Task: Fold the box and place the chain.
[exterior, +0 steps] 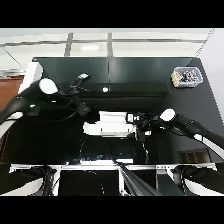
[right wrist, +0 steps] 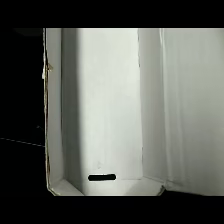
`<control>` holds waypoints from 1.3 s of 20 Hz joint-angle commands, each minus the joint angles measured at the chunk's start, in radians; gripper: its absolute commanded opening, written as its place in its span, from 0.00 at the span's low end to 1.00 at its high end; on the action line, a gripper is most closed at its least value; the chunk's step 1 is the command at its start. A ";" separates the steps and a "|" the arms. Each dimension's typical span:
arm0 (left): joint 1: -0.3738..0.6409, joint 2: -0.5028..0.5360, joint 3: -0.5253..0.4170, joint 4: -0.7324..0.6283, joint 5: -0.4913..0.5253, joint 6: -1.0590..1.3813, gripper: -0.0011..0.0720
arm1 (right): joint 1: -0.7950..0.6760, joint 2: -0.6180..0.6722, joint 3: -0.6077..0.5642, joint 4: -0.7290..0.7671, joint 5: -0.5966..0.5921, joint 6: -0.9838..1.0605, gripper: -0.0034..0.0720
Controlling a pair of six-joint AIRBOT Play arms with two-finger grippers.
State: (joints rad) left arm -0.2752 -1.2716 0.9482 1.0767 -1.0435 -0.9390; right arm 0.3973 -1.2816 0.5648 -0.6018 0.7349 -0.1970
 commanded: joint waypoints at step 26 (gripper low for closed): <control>-0.206 0.022 -0.194 -0.132 0.056 0.801 0.62 | 0.000 -0.001 0.000 -0.001 0.001 -0.001 0.57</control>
State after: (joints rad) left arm -0.4728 -1.2457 0.7704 0.9489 -0.9920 -0.1387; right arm 0.3973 -1.2816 0.5648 -0.6033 0.7357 -0.1986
